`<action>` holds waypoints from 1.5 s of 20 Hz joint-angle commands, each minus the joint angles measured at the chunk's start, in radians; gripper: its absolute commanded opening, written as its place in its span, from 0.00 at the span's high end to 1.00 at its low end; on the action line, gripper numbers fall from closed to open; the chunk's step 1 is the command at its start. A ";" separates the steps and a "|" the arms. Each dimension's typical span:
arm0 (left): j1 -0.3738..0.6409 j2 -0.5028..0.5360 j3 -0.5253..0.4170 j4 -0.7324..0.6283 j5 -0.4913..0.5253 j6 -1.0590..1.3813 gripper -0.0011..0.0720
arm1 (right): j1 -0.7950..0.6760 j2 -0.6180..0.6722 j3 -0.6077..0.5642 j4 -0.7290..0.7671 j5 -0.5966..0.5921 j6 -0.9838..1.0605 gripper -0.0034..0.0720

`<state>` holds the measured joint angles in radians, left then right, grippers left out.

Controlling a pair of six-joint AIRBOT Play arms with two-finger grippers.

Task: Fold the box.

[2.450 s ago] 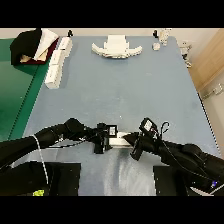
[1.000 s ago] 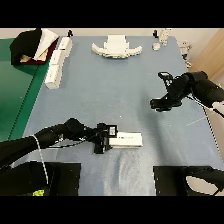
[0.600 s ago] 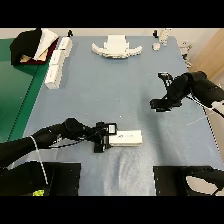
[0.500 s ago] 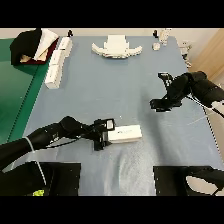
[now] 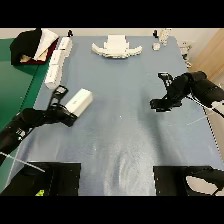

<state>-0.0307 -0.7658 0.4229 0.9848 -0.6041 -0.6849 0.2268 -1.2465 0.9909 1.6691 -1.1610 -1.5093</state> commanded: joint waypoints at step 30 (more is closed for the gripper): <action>0.373 -0.797 0.593 0.025 0.158 -0.090 0.35 | -0.001 -0.001 0.001 0.002 0.000 0.000 0.95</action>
<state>0.3428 -1.5566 1.0111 1.0096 -0.4610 -0.7746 0.2268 -1.2465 0.9909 1.6711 -1.1610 -1.5093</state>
